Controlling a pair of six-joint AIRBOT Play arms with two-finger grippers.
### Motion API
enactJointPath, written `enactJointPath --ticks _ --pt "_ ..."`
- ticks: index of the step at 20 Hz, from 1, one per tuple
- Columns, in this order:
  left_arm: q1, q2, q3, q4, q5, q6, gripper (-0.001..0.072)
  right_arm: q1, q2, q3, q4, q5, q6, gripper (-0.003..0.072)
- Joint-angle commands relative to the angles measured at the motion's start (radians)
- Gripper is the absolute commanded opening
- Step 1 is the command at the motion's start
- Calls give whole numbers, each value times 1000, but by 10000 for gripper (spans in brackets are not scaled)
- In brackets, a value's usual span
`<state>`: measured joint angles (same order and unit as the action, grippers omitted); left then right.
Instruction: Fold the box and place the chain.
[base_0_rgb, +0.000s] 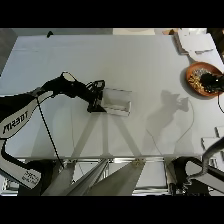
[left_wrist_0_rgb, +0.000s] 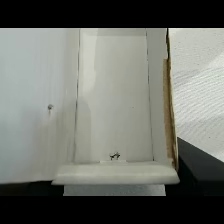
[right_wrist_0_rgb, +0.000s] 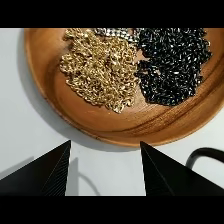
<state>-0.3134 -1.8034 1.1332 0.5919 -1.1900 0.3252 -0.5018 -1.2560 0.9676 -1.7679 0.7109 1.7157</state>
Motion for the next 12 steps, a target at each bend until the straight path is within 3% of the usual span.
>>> enactJointPath --ticks 1,7,12 --pt "0 0 1 0 0 0 367 -25 -184 110 43 -1 -54 467" --pt "0 0 1 0 0 0 367 -25 -416 373 127 53 -48 466" --pt "0 0 1 0 0 0 367 -25 -509 401 127 61 10 456"
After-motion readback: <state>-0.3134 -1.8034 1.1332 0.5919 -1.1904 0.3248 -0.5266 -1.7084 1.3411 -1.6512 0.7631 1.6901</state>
